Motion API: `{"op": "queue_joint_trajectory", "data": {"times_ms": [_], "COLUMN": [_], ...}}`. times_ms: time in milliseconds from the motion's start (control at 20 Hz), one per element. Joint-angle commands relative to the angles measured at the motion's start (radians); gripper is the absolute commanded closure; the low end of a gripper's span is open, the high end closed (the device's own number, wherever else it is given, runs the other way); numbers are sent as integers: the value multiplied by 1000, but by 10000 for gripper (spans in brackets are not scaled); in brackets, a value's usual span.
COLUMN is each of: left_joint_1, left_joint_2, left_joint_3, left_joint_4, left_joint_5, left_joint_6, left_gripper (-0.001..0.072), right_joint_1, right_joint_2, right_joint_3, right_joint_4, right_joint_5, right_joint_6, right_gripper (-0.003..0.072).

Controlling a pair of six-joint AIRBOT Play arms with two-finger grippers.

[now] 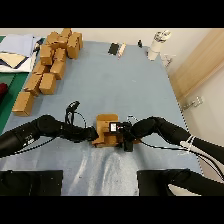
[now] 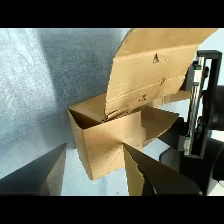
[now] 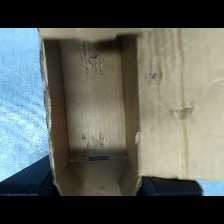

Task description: Fold the box.

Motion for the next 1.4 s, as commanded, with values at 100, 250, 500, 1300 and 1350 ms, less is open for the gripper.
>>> {"op": "queue_joint_trajectory", "data": {"times_ms": [100, 250, 500, 1300, 1350], "left_joint_1": [-108, -169, -259, -417, -417], "left_joint_2": [-53, -89, -186, -434, -434], "left_joint_3": [114, 177, 300, 579, 579], "left_joint_4": [339, 461, 624, 860, 860], "left_joint_5": [-46, -97, -213, -469, -470], "left_joint_6": [-383, -526, -695, -935, -944], "left_gripper": [159, 159, 168, 186, 186], "right_joint_1": [1, 1, 1, 1, 1], "right_joint_2": [0, 0, 0, 0, 0], "right_joint_3": [0, 0, 0, 0, 0], "right_joint_4": [0, 0, 0, 0, 0], "right_joint_5": [0, 0, 0, 0, 0], "right_joint_6": [0, 0, 0, 0, 0], "right_gripper": [168, 168, 168, 168, 168]}}
